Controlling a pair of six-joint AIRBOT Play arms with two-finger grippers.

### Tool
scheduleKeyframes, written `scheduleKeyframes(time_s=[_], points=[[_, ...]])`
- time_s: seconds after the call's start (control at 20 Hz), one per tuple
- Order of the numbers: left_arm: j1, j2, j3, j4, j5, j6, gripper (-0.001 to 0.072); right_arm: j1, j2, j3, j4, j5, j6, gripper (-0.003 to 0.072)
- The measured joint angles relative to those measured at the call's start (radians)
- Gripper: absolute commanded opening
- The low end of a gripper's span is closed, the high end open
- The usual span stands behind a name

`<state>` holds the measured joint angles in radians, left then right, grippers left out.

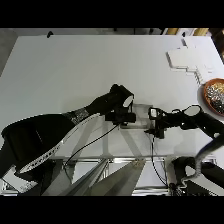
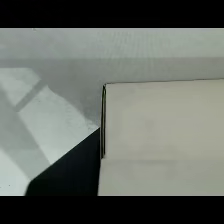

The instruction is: Fold the box and place the chain.

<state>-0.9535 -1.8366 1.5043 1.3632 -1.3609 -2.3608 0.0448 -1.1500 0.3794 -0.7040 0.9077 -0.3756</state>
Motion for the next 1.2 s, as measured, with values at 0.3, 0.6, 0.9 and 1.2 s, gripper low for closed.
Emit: scheduleKeyframes(time_s=[0.3, 0.6, 0.9, 1.2], points=[[-0.001, -0.008, 0.0, -0.01, 0.003, 0.002, 0.0241, 0.0, 0.0, 0.0, 0.0, -0.001, 0.0, 0.0337], [0.019, 0.048, 0.0, -0.014, 0.006, 0.103, 0.0394, 0.0, 0.0, 0.0, 0.001, 0.0, 0.0, 0.0337], [0.069, 0.188, 0.0, -0.028, -0.04, 0.419, 0.0395, 0.0, 0.0, 0.0, 0.001, 0.0, 0.0, 0.0337], [0.15, 0.374, -0.068, -0.084, -0.025, 0.977, 0.0477, 0.0, 0.0, 0.0, 0.001, 0.0, 0.0, 0.0337]])
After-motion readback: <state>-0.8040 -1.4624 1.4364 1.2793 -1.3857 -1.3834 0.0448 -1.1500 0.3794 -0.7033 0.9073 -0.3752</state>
